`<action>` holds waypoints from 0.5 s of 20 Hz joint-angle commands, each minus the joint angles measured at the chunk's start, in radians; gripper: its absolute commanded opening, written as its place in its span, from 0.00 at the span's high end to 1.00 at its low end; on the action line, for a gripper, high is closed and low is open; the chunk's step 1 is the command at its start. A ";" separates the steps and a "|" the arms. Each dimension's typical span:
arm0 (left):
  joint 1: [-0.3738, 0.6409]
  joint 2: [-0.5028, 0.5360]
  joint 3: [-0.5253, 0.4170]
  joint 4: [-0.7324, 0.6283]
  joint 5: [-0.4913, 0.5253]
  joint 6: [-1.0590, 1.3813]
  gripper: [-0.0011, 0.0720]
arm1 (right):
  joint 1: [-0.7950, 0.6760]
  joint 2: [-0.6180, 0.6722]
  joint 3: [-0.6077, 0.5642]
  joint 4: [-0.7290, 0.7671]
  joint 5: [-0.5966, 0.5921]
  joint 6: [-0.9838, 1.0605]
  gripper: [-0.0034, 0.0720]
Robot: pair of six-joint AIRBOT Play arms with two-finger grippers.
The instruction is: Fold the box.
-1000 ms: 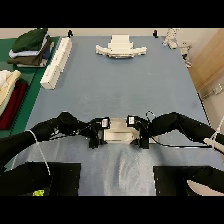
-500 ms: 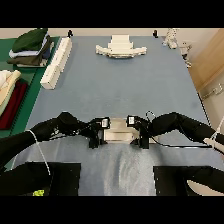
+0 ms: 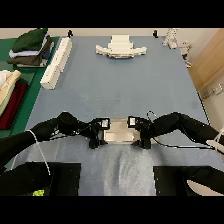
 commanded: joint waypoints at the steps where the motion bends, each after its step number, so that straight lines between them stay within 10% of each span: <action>1: 0.000 0.000 0.000 -0.001 0.002 0.000 0.32 | 0.000 0.076 0.001 -0.121 -0.014 0.137 0.00; 10: 0.000 0.000 0.000 -0.001 0.002 0.000 0.32 | 0.001 0.427 0.016 -0.265 -0.340 0.779 0.02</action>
